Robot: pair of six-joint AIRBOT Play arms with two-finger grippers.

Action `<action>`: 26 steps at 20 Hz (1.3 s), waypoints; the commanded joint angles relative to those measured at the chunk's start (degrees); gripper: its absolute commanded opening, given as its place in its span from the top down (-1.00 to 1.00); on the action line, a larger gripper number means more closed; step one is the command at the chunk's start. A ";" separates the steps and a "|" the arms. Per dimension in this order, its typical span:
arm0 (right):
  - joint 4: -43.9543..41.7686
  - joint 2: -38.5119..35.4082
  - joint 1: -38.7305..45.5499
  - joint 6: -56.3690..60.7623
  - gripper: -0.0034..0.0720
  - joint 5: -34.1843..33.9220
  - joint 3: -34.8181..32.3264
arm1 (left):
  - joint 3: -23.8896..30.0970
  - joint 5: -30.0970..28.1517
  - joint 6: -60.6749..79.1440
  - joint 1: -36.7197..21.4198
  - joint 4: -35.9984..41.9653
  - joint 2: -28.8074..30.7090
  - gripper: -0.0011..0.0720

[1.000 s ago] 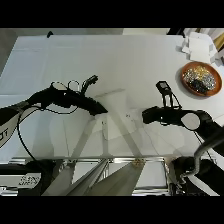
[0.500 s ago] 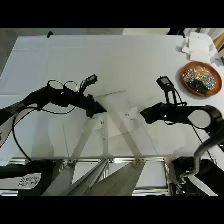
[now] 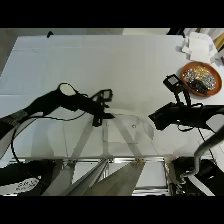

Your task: Fold the box and place the chain.

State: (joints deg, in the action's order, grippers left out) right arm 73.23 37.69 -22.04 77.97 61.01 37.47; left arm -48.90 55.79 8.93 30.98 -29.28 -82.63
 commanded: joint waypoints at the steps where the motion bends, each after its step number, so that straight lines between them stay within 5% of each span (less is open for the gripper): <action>1: 0.39 -0.39 -0.02 0.02 -0.18 1.77 0.17 | 0.00 -12.90 1.64 5.38 -1.62 0.11 0.95; 11: 0.28 -0.39 -0.02 0.02 -0.18 1.75 0.17 | 0.02 -13.14 1.62 5.42 0.46 -6.36 0.95; 18: 0.31 -0.42 -0.02 0.00 -0.18 1.14 0.15 | 0.02 -13.18 5.88 5.42 8.20 -8.24 0.95; 26: 0.28 -0.42 -0.04 0.00 -0.18 1.14 0.11 | 0.02 -13.16 6.10 5.42 7.85 -8.37 0.95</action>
State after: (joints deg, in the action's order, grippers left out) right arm 73.54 37.32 -22.04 77.97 62.15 37.58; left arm -48.90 42.70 14.79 36.38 -21.80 -90.94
